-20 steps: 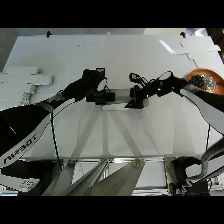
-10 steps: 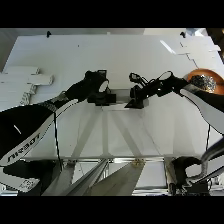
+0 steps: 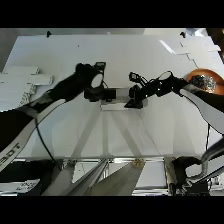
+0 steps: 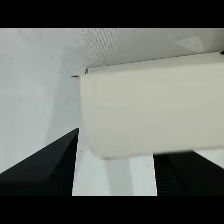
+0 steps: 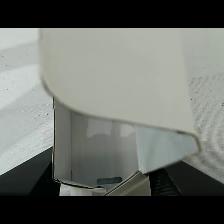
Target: Fold the box and place the chain.
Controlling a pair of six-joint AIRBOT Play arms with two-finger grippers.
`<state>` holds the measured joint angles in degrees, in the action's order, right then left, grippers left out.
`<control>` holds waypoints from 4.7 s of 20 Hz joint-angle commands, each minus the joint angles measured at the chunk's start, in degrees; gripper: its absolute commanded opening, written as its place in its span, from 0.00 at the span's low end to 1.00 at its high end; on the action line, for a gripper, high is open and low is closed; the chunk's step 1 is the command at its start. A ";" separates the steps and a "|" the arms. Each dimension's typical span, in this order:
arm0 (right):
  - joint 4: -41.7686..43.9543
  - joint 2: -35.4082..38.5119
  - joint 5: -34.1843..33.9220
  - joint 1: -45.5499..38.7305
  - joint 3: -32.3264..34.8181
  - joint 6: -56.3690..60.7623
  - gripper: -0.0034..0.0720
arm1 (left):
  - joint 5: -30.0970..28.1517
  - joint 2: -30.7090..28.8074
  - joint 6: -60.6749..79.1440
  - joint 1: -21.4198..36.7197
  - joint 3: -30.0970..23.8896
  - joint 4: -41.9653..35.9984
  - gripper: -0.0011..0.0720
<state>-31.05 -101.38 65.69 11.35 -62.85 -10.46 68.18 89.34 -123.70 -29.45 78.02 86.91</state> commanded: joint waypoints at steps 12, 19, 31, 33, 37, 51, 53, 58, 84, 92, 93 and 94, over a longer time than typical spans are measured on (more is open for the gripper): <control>-0.20 0.02 0.11 0.00 0.00 -0.09 0.62 | -14.16 -13.09 101.63 21.22 -20.33 -38.18 0.71; -0.20 0.02 0.11 0.00 0.00 -0.09 0.62 | -11.34 -3.78 145.48 24.55 -26.36 -52.85 0.97; -0.22 0.02 0.13 0.00 0.00 -0.09 0.62 | -10.23 4.35 155.77 28.00 -26.36 -68.26 0.98; -0.20 0.02 0.13 0.00 0.00 -0.09 0.62 | -10.29 4.39 157.09 27.87 -26.36 -68.26 0.97; -0.22 0.02 0.13 0.00 0.00 -0.09 0.62 | -10.40 4.42 156.89 27.15 -26.36 -68.19 0.97; -0.22 0.02 0.13 0.00 0.00 -0.09 0.62 | -15.96 5.86 150.44 22.23 -26.18 -65.64 0.38; -0.20 0.02 0.13 0.00 0.00 -0.09 0.62 | -15.93 5.86 150.44 22.25 -26.18 -65.64 0.37; -0.20 0.02 0.13 0.00 0.00 -0.09 0.62 | -15.93 5.86 150.44 22.23 -26.18 -65.59 0.37; -12.81 4.98 0.26 -1.75 0.00 8.87 0.96 | -15.91 5.84 150.44 22.23 -26.18 -65.59 0.37; -15.85 13.49 12.07 -8.66 0.00 16.61 0.07 | -15.91 5.84 150.44 22.23 -26.18 -65.59 0.37; -13.42 14.08 12.74 -8.09 0.00 16.96 0.06 | -15.91 5.84 150.44 22.23 -26.18 -65.59 0.37; -10.67 14.29 12.41 -7.13 0.00 20.04 0.06 | -15.91 5.84 150.44 22.23 -26.18 -65.59 0.37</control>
<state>-45.67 -88.99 74.59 3.84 -62.81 5.32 52.16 95.22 26.72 -7.22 51.81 21.26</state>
